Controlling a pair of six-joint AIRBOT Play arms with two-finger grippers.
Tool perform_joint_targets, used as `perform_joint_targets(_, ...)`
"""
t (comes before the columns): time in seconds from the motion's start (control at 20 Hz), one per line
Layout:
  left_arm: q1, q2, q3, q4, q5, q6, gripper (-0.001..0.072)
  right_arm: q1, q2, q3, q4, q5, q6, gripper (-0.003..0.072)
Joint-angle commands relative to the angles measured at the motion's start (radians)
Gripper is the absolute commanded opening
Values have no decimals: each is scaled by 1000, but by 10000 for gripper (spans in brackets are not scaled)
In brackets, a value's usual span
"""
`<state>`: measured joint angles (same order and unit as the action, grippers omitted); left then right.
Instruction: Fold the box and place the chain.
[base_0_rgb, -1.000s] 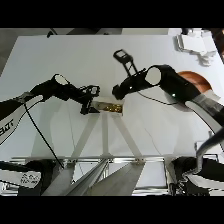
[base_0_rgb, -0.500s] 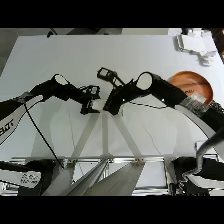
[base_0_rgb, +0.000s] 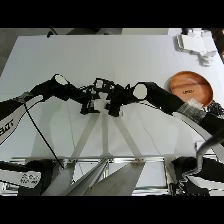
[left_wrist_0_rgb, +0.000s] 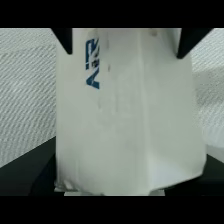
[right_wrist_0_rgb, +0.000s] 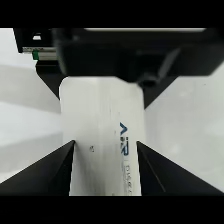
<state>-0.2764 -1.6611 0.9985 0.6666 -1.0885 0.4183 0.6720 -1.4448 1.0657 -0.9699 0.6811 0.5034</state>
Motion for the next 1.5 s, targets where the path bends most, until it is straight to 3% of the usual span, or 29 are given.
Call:
perform_joint_targets(0.0, 0, 0, 0, 0, 0, 0, 433, 2, 12, -3, -55, -16, -6, 300)
perform_joint_targets(0.35, 0, 0, 0, 0, 0, 0, 433, 2, 12, -95, -54, -71, -7, 303)
perform_joint_targets(0.4, 0, 0, 0, 0, 0, 0, 433, 2, 12, -95, -54, -77, -7, 351)
perform_joint_targets(0.5, 0, 0, 0, 0, 0, 0, 433, 2, 12, -95, -51, -92, -7, 525)
perform_joint_targets(0.8, 0, 0, 0, 0, 0, 0, 433, -2, 55, -95, -39, -90, -5, 545)
perform_joint_targets(0.9, 0, 0, 0, 0, 0, 0, 433, -21, 109, -95, 35, -90, 20, 526)
perform_joint_targets(0.95, 0, 0, 0, 0, 0, 0, 433, -38, 126, -95, 103, -90, 60, 457)
perform_joint_targets(1.1, 0, 0, 0, 0, 0, 0, 433, -82, 118, -95, 294, -35, 130, 15)
perform_joint_targets(1.35, 0, 0, 0, 0, 0, 0, 433, -85, 19, -95, 323, 86, 118, 26)
perform_joint_targets(1.4, 0, 0, 0, 0, 0, 0, 433, -85, 13, -95, 294, 85, 117, 98)
perform_joint_targets(1.45, 0, 0, 0, 0, 0, 0, 433, -85, 12, -95, 257, 73, 116, 236)
